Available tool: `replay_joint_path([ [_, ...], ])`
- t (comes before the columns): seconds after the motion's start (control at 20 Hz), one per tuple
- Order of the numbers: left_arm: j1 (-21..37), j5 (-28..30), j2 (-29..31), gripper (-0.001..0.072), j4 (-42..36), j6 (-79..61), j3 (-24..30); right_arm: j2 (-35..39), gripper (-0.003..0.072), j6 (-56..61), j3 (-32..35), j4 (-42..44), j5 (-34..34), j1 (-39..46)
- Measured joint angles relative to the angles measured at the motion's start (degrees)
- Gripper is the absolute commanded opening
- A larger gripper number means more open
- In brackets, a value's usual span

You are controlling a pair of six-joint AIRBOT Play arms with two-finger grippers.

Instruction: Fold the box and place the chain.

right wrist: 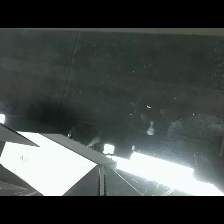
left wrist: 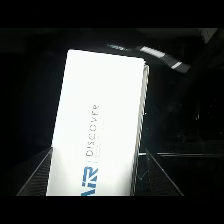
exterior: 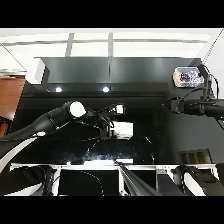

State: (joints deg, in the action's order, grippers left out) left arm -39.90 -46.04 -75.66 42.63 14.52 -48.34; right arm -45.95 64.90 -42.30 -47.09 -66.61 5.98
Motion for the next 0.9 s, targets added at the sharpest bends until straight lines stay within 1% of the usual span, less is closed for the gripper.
replay_joint_path([
  [0.35, -0.02, -0.39, 0.50, 0.0708, 0.42, 0.07, -0.02, 0.00, 0.0056, 0.00, 0.00, 0.00, -0.04, 0.00],
  [0.7, -0.04, 1.66, 0.55, 0.0708, 0.39, 0.07, -0.07, 0.00, 0.0056, 0.00, 0.00, 0.00, -0.02, 0.00],
  [0.9, -0.04, 1.07, 0.13, 0.0708, 0.39, 0.09, -0.07, 0.00, 0.0056, 0.00, 0.00, 0.00, -0.02, 0.00],
])
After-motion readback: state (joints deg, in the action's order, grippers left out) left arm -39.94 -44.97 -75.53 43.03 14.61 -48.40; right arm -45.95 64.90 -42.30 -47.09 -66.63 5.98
